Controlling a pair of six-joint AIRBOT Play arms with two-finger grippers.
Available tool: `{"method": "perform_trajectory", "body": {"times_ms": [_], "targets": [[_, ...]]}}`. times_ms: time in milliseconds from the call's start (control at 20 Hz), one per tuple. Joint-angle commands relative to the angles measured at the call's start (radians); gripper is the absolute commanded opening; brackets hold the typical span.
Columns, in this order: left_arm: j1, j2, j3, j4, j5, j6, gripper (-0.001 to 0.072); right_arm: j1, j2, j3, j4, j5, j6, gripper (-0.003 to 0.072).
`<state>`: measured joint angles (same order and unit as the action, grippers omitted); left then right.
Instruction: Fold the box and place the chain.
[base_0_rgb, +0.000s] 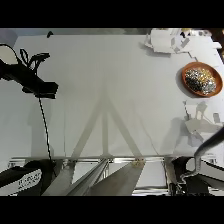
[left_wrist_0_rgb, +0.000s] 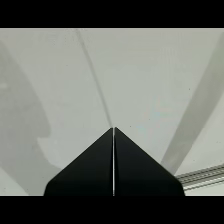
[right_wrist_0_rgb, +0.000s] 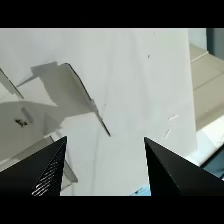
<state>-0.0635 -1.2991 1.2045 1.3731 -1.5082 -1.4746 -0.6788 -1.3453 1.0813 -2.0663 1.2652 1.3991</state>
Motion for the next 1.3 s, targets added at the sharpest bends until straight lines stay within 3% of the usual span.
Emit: {"method": "perform_trajectory", "body": {"times_ms": [0, 100, 350, 500, 550, 750, 950, 1250], "targets": [[0.001, 0.001, 0.000, 0.000, 0.000, 0.000, 0.0007, -0.023, -0.113, 0.029, -0.042, -0.006, -0.040, 0.0519], [0.001, 0.001, 0.000, 0.000, 0.000, 0.000, 0.0007, -0.022, -0.154, 0.029, -0.050, -0.011, -0.054, 0.0516], [0.001, 0.001, 0.000, 0.000, 0.000, 0.000, 0.0007, -0.023, -0.228, 0.029, -0.041, -0.036, -0.070, 0.0348], [0.001, 0.001, 0.000, 0.000, 0.000, 0.000, 0.0007, -0.016, -0.235, 0.029, -0.003, -0.018, -0.105, 0.0066], [0.001, 0.001, 0.000, 0.000, 0.000, 0.000, 0.0007, -0.003, -0.233, 0.029, 0.017, 0.012, -0.148, 0.0016], [0.001, 0.001, 0.000, 0.000, 0.000, 0.000, 0.0007, 0.131, -0.154, 0.029, 0.097, 0.094, -0.204, 0.0014], [0.001, 0.001, 0.000, 0.000, 0.000, 0.000, 0.0007, 0.289, 0.034, -0.018, 0.424, 0.093, -0.230, 0.0013], [0.001, 0.001, 0.000, 0.000, 0.000, 0.000, 0.0007, 0.589, 0.410, -0.393, 0.852, -0.197, -0.182, 0.0013]]}}
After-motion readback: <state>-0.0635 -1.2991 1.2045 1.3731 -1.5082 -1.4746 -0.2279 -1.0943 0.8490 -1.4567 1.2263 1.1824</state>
